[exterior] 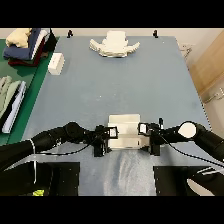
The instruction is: Fold the box.
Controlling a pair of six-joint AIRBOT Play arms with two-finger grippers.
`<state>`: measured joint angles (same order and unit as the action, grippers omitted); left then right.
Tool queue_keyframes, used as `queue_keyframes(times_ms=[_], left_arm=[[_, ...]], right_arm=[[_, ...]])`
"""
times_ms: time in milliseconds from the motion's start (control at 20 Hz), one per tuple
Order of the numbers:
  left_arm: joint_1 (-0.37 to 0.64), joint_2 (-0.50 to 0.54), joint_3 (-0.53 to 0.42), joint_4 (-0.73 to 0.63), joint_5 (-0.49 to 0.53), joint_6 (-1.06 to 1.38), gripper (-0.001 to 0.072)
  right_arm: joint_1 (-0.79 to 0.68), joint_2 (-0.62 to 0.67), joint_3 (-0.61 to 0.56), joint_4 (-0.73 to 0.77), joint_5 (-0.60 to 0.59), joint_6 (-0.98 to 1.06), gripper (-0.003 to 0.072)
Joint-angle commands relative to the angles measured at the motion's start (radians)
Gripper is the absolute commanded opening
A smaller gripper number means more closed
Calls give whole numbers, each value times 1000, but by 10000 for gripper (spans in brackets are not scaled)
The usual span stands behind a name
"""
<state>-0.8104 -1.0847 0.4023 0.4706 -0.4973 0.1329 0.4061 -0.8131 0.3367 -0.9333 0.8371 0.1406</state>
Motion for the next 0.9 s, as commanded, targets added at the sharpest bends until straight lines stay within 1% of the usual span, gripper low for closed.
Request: queue_keyframes(times_ms=[0,150,350,600,650,700,850], left_arm=[[0,0,0,0,-3,2,382],[0,0,0,0,-3,2,383],[0,0,0,0,-3,2,383],[0,0,0,0,-3,2,382],[0,0,0,1,-3,2,382],[0,0,0,0,-3,2,383],[0,0,0,0,-3,2,383]], right_arm=[[-1,101,1,-79,43,81,717],[-1,180,1,-103,130,94,717],[-1,255,1,-98,162,241,715],[-1,390,1,-103,164,389,714],[-1,411,1,-97,163,465,713],[-1,428,1,-87,157,595,712],[-1,442,1,-38,93,1109,697]])
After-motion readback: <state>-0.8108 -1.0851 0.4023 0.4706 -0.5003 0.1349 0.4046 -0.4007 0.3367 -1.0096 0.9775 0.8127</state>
